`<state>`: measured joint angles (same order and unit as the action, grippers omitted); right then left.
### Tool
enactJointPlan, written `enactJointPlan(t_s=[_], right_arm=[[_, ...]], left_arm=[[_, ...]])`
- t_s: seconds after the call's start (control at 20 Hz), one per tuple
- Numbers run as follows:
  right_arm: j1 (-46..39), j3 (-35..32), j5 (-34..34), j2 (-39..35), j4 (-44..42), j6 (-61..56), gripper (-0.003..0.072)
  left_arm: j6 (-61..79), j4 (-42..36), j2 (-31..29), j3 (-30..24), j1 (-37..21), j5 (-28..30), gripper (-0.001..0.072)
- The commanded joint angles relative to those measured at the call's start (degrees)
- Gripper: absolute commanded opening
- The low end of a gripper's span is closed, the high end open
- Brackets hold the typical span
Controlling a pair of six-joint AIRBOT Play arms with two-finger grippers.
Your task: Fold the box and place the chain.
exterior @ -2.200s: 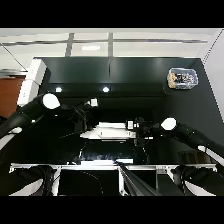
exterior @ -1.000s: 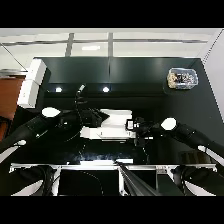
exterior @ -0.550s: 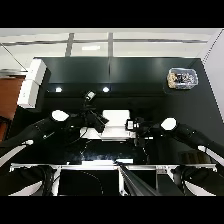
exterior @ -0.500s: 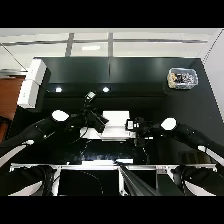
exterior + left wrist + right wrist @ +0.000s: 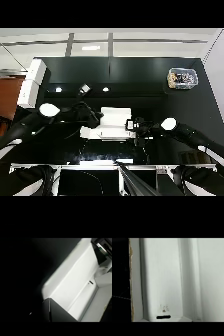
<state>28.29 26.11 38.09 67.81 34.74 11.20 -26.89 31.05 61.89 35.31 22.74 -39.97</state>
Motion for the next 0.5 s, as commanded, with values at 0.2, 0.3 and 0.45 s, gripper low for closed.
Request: enactJointPlan(t_s=[0.2, 0.3, 0.45], right_arm=[[0.02, 0.00, 0.02, 0.02, 0.00, 0.00, 0.0305], [0.02, 0.00, 0.02, 0.02, -0.02, 0.00, 0.0305], [0.02, 0.00, 0.00, 0.02, -0.02, 0.00, 0.0304]], left_arm=[[-16.63, 21.86, -14.91, -0.85, -14.19, -25.81, 0.0029], [-16.61, 21.81, -14.91, -2.86, -14.08, -27.71, 0.0035], [-10.27, 21.24, -14.67, -7.06, -12.48, -22.27, 0.0706]])
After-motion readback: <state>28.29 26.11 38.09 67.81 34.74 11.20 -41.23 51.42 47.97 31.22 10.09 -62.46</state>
